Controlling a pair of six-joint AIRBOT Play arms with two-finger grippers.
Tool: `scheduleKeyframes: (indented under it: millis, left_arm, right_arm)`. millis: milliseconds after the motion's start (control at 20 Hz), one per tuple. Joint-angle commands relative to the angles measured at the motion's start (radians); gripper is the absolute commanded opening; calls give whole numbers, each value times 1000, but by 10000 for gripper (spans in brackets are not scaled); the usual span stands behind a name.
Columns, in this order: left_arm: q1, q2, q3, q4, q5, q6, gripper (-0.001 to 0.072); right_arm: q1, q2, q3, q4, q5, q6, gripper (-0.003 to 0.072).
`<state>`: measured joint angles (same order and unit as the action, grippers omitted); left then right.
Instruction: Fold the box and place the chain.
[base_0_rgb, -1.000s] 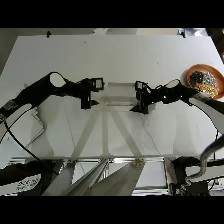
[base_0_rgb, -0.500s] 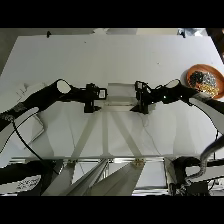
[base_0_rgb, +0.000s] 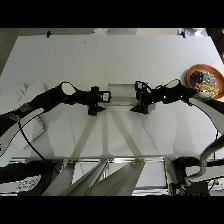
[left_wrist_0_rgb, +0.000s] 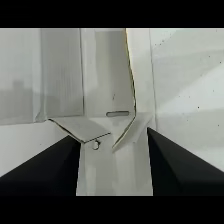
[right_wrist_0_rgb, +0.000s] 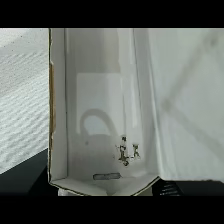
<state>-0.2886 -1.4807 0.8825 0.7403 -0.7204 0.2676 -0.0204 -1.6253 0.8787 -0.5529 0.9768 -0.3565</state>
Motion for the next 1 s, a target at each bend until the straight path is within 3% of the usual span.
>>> scheduleKeyframes:
  millis: [0,300,400,550,700,950]
  left_arm:
    - [-12,-8,0,-11,40,2,431]
    - [-12,-8,0,-11,121,2,402]
    - [-12,-8,0,-11,111,2,311]
    - [-12,-8,0,-11,67,3,274]
    - [-12,-8,0,-11,13,3,274]
    - [-12,-8,0,-72,10,41,274]
  right_arm:
    - [0,0,0,0,0,0,398]
    - [0,0,0,0,0,0,398]
    - [0,0,0,0,0,0,398]
    - [0,0,0,0,0,0,398]
    - [0,0,0,0,0,0,398]
    - [0,0,0,0,0,0,398]
